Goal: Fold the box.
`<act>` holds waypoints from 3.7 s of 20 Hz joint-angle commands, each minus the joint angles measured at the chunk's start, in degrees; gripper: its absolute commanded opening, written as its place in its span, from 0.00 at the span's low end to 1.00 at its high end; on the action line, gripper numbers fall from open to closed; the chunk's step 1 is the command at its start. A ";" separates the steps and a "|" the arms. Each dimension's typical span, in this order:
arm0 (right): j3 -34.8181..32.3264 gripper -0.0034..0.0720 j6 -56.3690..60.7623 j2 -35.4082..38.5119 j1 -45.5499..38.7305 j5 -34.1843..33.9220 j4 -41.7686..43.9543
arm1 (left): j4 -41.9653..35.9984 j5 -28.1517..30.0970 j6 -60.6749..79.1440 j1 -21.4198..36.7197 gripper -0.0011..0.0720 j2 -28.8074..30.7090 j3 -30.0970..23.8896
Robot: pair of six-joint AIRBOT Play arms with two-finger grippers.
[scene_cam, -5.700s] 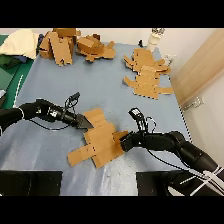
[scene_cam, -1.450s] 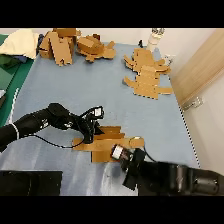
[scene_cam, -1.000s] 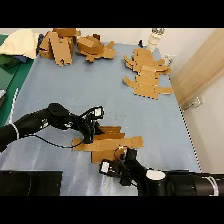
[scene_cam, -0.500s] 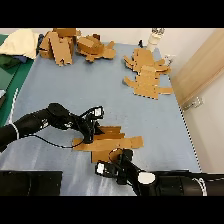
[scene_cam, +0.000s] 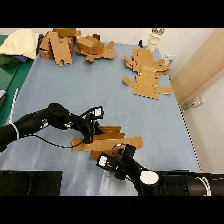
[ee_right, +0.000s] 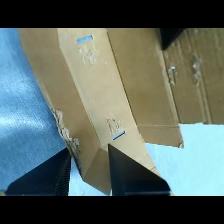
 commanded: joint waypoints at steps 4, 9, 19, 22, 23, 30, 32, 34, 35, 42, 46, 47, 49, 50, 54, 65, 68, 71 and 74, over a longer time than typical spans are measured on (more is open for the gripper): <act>-2.45 0.54 2.38 1.70 -0.81 5.53 -0.02 | 0.00 0.02 0.02 0.04 0.03 -0.02 0.00; -7.26 0.54 -8.24 12.96 -12.31 19.02 6.80 | 0.00 0.02 0.02 0.04 0.03 -0.02 0.00; -6.56 0.54 -75.47 13.75 -39.76 21.09 63.95 | 0.00 0.02 0.02 0.04 0.03 -0.02 0.00; -4.96 0.54 -85.02 12.90 -43.87 17.11 70.79 | 0.00 0.02 0.02 0.04 0.03 -0.02 0.00; -4.63 0.54 -86.58 12.24 -45.07 16.11 71.12 | 0.00 0.07 0.02 0.04 0.03 -0.02 0.00; -1.01 0.55 -96.48 3.80 -47.58 10.29 71.28 | 0.02 0.02 0.02 0.04 0.03 -0.02 0.00; 0.31 0.54 -96.74 3.28 -47.56 10.49 71.01 | 0.02 0.02 0.02 0.04 0.03 -0.02 0.00; 0.92 0.55 -96.70 3.30 -47.56 10.56 71.01 | 0.02 0.02 0.02 0.04 0.03 -0.02 0.00; 0.90 0.54 -96.70 3.30 -47.54 10.43 71.04 | 0.00 0.00 0.02 0.04 0.03 -0.02 0.00; 0.90 0.56 -96.65 3.28 -47.54 9.79 71.01 | 0.02 0.02 0.02 0.04 0.03 -0.02 0.00; 0.90 0.91 -94.40 3.28 -47.56 9.81 71.04 | 0.02 0.04 0.02 0.04 0.03 -0.02 0.00; 0.90 0.91 -92.52 3.30 -47.56 9.84 70.73 | 0.02 0.04 0.02 0.04 0.03 -0.02 0.00; 0.92 0.91 -89.39 3.30 -47.56 9.81 69.09 | 0.02 0.04 0.02 0.04 0.03 -0.02 0.00; 0.90 0.91 -88.04 3.30 -47.56 9.88 68.39 | 0.02 0.04 0.02 0.04 0.03 -0.02 0.00; 0.90 0.91 -88.06 3.30 -47.54 9.77 68.37 | 0.00 0.04 0.02 0.04 0.03 -0.02 0.00; 1.49 0.91 -90.82 3.30 -47.93 13.05 63.47 | 0.00 -0.07 0.02 0.04 0.03 -0.02 0.00; 2.29 0.91 -90.58 3.32 -47.93 13.03 61.64 | 0.00 -0.72 0.02 0.04 0.03 -0.02 0.00; 3.13 0.91 -87.93 3.32 -48.85 12.98 60.28 | 0.00 -0.92 0.02 0.04 0.03 -0.02 0.00; 3.13 0.91 -87.23 3.32 -51.49 11.91 60.06 | 0.00 -0.92 0.02 0.04 0.03 -0.02 0.00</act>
